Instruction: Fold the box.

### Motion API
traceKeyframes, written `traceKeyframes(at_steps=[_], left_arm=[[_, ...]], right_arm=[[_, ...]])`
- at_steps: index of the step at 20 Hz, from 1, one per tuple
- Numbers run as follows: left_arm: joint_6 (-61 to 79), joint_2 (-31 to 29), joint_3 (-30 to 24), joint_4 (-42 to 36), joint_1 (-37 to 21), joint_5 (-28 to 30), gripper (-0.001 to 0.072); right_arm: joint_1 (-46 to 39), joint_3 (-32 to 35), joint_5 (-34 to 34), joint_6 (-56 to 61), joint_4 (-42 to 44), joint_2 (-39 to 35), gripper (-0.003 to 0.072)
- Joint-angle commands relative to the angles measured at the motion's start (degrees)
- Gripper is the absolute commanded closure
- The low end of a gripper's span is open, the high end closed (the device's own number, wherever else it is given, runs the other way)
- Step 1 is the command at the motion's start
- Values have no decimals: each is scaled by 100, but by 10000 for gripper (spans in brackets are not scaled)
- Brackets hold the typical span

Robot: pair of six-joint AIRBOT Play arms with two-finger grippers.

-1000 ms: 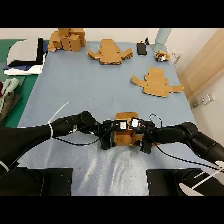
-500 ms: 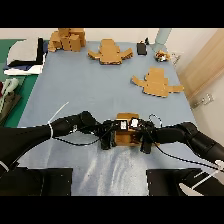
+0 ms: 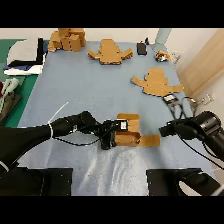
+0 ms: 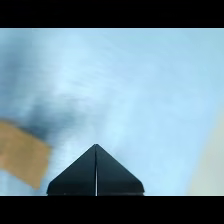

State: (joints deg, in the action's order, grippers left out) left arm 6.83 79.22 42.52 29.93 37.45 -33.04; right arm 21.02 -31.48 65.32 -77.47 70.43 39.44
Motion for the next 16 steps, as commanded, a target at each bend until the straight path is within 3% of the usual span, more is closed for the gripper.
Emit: traceKeyframes(at_steps=[1, 3, 6, 16], left_arm=[[2, 2, 4, 4, -2, 2, 174], [2, 0, 4, 4, -2, 2, 175], [2, 2, 4, 4, -2, 2, 175], [2, 2, 4, 2, -2, 2, 174]], right_arm=[[-901, 352, -247, 1231, 859, 273, 684], [-1025, 702, -732, 330, 2234, 575, 684], [-979, 1012, -1047, -223, 3254, 811, 684], [-944, 1008, -918, -1222, 4426, 188, 683]])
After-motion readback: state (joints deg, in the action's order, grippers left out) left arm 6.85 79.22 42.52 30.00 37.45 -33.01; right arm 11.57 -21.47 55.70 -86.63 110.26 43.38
